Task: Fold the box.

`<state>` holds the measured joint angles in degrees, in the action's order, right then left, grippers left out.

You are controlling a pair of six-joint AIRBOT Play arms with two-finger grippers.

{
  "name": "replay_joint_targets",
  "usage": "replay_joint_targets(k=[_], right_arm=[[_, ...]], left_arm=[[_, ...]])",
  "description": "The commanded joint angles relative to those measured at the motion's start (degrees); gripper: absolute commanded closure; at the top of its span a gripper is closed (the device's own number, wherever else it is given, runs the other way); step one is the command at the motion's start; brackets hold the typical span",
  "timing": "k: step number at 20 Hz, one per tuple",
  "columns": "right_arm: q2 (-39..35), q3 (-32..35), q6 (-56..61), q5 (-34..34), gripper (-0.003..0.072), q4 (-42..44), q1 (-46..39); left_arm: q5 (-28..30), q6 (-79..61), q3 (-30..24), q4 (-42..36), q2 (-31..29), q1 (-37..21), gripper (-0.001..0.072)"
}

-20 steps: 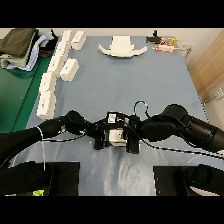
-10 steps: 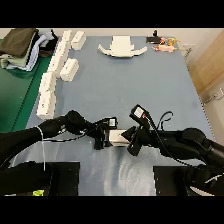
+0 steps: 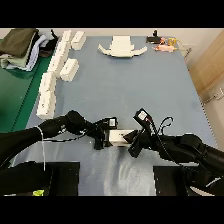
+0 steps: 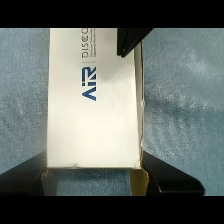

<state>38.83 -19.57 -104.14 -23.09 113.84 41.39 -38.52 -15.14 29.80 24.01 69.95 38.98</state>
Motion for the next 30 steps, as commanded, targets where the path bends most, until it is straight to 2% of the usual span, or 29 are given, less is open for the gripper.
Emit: replay_joint_targets(k=[1,9,18,26,30], right_arm=[[1.6,0.3,0.2,0.3,0.0683,0.4,1.3],[8.3,0.4,0.2,0.5,0.0683,-0.5,3.0],[8.6,0.3,0.2,0.3,0.0683,-0.8,3.0],[1.3,0.2,0.2,1.0,0.0683,-5.0,3.0],[-2.0,0.2,0.2,0.9,0.0683,-10.7,2.9]], left_arm=[[0.0,0.0,0.0,0.0,0.0,0.0,0.0247],[0.0,0.0,0.0,0.0,0.0,0.0,0.0247],[0.0,0.0,0.0,0.0,0.0,0.0,0.0247],[0.0,0.0,0.0,0.0,0.0,0.0,0.0247],[0.0,0.0,0.0,0.0,0.0,0.0,0.0247]])
